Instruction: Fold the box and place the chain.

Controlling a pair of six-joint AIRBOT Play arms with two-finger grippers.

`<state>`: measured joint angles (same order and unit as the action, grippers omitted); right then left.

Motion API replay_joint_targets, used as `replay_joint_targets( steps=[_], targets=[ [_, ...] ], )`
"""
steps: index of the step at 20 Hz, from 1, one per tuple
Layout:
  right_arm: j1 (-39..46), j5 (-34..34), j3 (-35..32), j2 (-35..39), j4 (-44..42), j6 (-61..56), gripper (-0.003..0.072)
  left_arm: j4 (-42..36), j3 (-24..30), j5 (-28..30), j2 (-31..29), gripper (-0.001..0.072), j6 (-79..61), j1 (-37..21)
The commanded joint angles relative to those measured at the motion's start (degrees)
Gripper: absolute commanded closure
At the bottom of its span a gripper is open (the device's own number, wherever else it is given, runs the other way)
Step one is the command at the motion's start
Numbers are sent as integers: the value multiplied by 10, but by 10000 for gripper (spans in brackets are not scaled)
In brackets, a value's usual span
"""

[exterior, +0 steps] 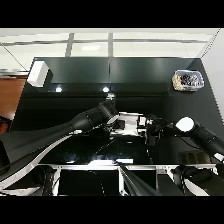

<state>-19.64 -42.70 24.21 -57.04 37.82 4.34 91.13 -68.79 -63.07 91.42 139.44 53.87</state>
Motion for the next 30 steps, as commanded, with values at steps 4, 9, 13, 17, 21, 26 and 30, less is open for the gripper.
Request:
replay_joint_targets(
  steps=[4, 9, 13, 17, 21, 26, 30],
  targets=[
    [-17, 56, 0, -18, -45, -10, 405, -1, -1, 5, 0, 681, 1, 0],
    [-17, 56, 0, -18, -45, -13, 275, -1, -1, 5, 0, 681, 1, 0],
    [-17, 56, 0, -18, -46, -44, 588, -1, -1, 5, 0, 681, 1, 0],
    [29, 21, 27, 3, 12, -301, 668, -1, -1, 5, 0, 681, 1, -1],
    [218, -117, 115, 52, 161, -613, 668, -1, -1, 4, 0, 680, 1, -1],
    [475, -151, 47, 45, 124, -765, 669, -1, -1, 5, 0, 681, 1, -1],
    [441, -258, 1, -30, 33, -675, 669, -1, -1, 4, 0, 681, 1, -1]
  ],
)
